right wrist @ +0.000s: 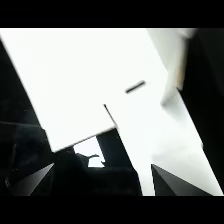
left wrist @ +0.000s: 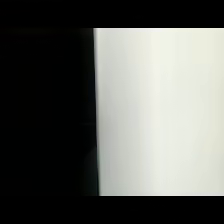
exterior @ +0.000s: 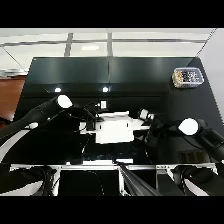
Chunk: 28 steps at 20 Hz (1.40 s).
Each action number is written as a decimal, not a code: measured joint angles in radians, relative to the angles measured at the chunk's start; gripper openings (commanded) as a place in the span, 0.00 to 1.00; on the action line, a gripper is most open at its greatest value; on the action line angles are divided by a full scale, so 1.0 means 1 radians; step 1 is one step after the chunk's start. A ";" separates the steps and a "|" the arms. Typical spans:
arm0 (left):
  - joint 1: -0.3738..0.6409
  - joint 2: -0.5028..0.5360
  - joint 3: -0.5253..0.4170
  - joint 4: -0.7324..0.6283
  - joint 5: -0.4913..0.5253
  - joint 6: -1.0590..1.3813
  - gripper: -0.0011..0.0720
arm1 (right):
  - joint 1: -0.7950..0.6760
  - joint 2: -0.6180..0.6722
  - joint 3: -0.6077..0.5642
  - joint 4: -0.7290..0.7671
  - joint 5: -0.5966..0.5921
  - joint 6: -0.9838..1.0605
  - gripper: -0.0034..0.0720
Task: Fold the box and place the chain.
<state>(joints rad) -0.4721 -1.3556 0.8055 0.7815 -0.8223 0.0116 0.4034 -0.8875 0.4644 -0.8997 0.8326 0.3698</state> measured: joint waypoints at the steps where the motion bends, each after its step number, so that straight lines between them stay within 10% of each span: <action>1: -0.001 -0.001 0.000 0.000 0.000 -0.011 0.05 | 0.026 -0.005 -0.003 0.006 -0.008 -0.052 0.99; 11: -0.002 -0.002 0.000 0.000 -0.005 -0.045 0.05 | 0.122 -0.121 -0.010 0.102 -0.091 -0.466 0.98; 28: -0.002 -0.002 0.000 -0.002 -0.023 -0.049 0.05 | 0.080 -0.180 0.031 0.246 -0.196 -0.527 0.98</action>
<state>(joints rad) -0.4740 -1.3575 0.8055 0.7795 -0.8448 -0.0372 0.4839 -1.0672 0.4950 -0.6540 0.6361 -0.1574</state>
